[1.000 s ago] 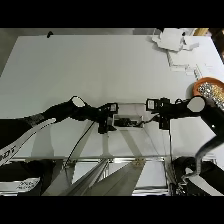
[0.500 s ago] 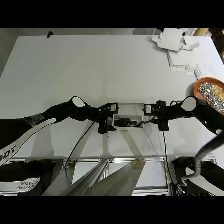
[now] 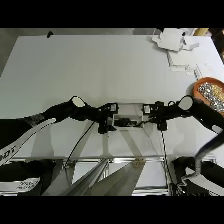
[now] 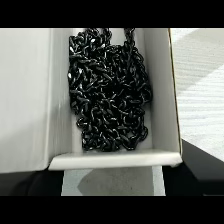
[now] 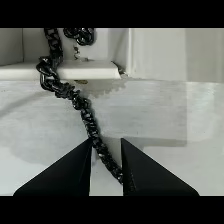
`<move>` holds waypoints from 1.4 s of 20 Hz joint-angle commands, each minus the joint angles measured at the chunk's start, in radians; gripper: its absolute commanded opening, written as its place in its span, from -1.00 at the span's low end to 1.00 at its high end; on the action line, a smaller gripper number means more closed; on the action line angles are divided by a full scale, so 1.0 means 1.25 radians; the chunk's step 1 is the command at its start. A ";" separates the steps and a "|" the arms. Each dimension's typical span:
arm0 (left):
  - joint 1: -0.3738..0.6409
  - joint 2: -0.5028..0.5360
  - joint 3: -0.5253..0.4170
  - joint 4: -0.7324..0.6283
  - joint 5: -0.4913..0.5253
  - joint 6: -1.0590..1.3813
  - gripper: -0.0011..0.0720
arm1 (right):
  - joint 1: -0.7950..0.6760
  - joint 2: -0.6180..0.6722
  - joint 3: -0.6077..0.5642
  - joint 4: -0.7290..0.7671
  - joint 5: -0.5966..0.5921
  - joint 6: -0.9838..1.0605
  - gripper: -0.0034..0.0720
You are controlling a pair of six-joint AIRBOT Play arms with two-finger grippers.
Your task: Fold the box and place the chain.
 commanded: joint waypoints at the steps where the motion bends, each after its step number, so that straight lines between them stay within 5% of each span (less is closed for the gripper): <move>1: 0.000 0.000 0.000 0.000 0.000 0.000 0.05 | 0.001 -0.013 -0.001 -0.009 -0.019 0.002 -0.65; 2: 0.000 0.001 0.000 0.000 0.000 0.000 0.05 | 0.001 -0.007 -0.001 -0.016 -0.004 0.004 -0.81; 12: 0.000 0.000 0.000 0.000 0.000 0.000 0.05 | 0.001 0.127 -0.001 -0.047 0.073 0.012 -0.86; 13: 0.000 0.000 0.000 0.000 0.000 0.000 0.05 | 0.001 0.126 -0.001 -0.047 0.073 0.010 -0.83; 15: 0.000 0.000 0.000 0.000 0.000 0.000 0.05 | 0.001 0.115 -0.001 -0.048 0.057 0.010 -0.35; 22: 0.000 0.000 0.000 0.000 0.000 0.000 0.05 | 0.001 0.028 -0.001 -0.050 0.022 0.010 -0.34; 28: 0.000 0.001 0.000 0.000 0.000 0.000 0.05 | 0.001 0.011 -0.001 -0.055 0.016 0.011 -0.86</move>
